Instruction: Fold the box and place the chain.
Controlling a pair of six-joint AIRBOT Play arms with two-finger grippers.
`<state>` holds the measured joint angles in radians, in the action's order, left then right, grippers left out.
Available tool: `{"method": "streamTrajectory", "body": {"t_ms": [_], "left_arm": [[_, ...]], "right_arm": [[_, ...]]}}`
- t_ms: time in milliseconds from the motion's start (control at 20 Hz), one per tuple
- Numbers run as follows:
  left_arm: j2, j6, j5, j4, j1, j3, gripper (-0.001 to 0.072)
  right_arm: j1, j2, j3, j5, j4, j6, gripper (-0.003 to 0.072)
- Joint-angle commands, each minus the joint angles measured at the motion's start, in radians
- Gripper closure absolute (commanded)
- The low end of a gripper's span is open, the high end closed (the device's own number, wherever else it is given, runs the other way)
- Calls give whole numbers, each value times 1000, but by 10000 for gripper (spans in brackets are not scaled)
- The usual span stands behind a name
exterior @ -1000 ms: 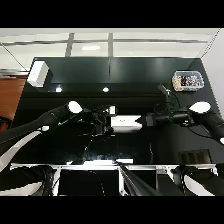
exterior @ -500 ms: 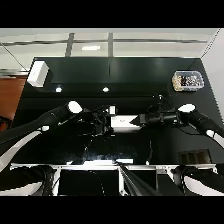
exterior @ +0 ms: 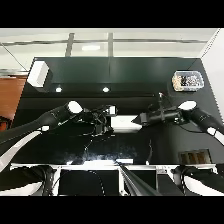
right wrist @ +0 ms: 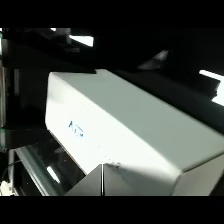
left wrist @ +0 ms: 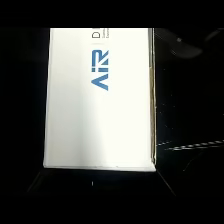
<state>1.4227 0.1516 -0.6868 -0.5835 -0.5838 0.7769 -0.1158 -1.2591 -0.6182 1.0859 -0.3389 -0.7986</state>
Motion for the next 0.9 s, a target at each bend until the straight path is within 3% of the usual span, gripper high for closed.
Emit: {"method": "streamTrajectory", "body": {"t_ms": [0,50,100,150,250,350,450,650,850], "left_arm": [[-2,-2,-1,-1,0,0,222],[-8,-3,-1,-4,0,0,181],[-20,-4,-1,-4,0,0,49],[-37,-41,-1,-16,0,1,-7],[-88,-164,-18,-101,1,5,-7],[-146,-269,-100,-189,1,9,-7],[-177,-320,-185,-190,-5,25,-7],[-139,-343,-115,-139,-79,105,-4],[-11,-446,-108,-142,-146,241,-4]], "right_arm": [[84,69,-99,241,-19,-2,669],[137,106,-126,278,-69,-19,669],[194,146,-140,296,-126,-45,669],[256,188,-143,307,-179,-70,669],[380,270,-142,346,-272,-105,669],[468,333,-129,351,-292,-105,669],[507,351,-123,338,-287,-105,669],[506,351,-115,280,-256,-105,669],[506,351,-109,263,-256,-103,669]]}}
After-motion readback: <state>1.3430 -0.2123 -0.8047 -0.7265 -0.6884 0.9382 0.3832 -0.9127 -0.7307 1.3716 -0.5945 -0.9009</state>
